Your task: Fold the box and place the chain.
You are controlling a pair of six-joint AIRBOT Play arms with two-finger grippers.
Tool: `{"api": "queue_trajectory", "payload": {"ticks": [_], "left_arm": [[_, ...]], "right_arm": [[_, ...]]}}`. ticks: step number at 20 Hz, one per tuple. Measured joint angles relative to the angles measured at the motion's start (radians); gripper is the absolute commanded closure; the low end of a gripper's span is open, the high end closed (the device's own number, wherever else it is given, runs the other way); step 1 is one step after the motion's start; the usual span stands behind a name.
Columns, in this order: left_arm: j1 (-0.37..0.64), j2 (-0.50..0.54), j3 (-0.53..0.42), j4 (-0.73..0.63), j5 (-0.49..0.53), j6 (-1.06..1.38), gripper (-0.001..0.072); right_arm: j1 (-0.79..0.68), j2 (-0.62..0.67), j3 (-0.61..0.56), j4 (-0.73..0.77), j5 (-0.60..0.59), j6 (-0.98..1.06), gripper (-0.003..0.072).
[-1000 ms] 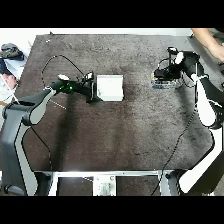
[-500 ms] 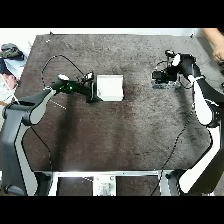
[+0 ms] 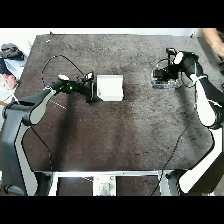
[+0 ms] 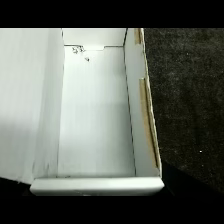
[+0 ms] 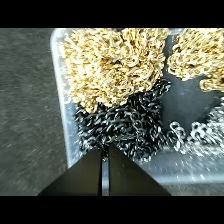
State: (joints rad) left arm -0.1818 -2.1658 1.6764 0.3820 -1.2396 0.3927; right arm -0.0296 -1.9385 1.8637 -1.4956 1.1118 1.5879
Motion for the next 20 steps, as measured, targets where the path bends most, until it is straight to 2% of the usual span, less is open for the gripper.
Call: {"api": "queue_trajectory", "payload": {"ticks": [3,7,13,16,20], "left_arm": [[0.000,0.000,0.000,0.000,0.000,0.000,0.0195],[0.000,0.000,0.000,0.000,0.000,0.000,0.0195],[0.000,0.000,0.000,0.000,0.000,0.000,0.0195],[0.000,0.000,0.000,0.000,0.000,0.000,0.0195],[0.000,0.000,0.000,0.000,0.000,0.000,0.0195]], "right_arm": [[0.008,0.102,0.000,0.000,0.033,-0.027,0.0675],[0.046,0.300,0.000,-0.002,0.053,-0.072,0.0675],[0.184,0.585,0.001,-0.056,-0.077,-0.102,0.0675],[0.277,0.650,0.001,-0.068,-0.133,-0.123,0.0676],[0.403,0.670,-0.018,-0.074,-0.162,-0.142,0.0676]]}}
